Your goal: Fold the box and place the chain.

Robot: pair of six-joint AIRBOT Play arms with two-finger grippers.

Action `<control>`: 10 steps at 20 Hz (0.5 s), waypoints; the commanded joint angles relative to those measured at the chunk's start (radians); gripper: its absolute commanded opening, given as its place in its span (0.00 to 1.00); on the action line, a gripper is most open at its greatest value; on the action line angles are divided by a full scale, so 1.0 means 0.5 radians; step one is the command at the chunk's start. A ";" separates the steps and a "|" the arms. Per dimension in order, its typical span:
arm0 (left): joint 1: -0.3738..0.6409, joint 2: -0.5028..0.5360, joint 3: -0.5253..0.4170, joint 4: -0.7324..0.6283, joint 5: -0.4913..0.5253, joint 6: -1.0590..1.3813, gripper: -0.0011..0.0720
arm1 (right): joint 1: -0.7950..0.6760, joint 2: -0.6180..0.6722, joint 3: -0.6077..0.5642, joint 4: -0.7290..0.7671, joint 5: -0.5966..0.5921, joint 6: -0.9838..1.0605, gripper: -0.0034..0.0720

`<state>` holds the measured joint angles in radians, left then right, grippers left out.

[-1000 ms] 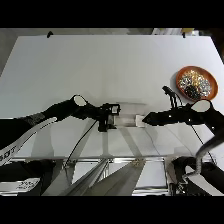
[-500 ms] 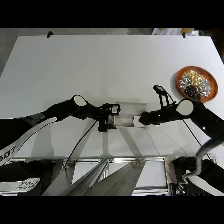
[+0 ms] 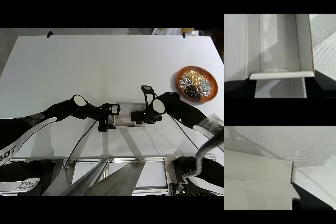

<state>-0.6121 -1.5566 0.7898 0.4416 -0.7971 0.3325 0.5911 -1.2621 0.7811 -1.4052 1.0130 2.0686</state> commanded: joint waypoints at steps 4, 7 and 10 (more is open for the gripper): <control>-0.001 0.002 -0.001 0.000 0.000 0.000 0.30 | 0.066 -0.069 0.065 -0.314 0.106 0.423 0.46; -0.001 0.002 -0.001 0.000 0.000 0.000 0.30 | 0.078 -0.069 0.065 -0.324 0.092 0.472 0.46; -0.001 0.002 -0.001 0.000 0.000 0.000 0.30 | 0.140 -0.082 0.065 -0.330 0.030 0.479 0.46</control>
